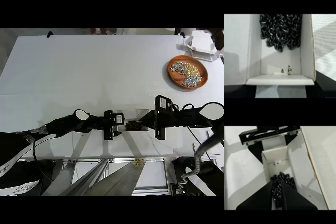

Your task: Fold the box and place the chain.

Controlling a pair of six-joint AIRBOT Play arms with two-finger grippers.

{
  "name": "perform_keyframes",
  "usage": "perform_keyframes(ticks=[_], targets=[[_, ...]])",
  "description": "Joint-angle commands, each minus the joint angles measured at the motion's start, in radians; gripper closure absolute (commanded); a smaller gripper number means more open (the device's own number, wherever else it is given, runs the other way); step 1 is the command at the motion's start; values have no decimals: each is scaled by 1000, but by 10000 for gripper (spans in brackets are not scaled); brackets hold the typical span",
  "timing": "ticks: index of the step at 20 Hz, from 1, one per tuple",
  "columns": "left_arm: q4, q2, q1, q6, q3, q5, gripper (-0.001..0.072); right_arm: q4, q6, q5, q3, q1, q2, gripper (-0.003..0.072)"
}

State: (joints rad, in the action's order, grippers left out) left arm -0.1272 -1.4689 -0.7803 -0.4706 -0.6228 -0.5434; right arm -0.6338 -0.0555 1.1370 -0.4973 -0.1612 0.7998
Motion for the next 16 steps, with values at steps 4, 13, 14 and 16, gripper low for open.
perform_keyframes(ticks=[4,13,14,16], targets=[[0,0,0,0,0,0,437,12,0,-30,-3,5,-24,554],[0,0,0,0,0,0,437,-209,-95,2,-80,288,-105,559],[0,0,0,0,0,0,437,-341,-104,11,-80,288,-84,570],[0,0,0,0,0,0,437,-547,-186,2,-80,288,-33,570]])
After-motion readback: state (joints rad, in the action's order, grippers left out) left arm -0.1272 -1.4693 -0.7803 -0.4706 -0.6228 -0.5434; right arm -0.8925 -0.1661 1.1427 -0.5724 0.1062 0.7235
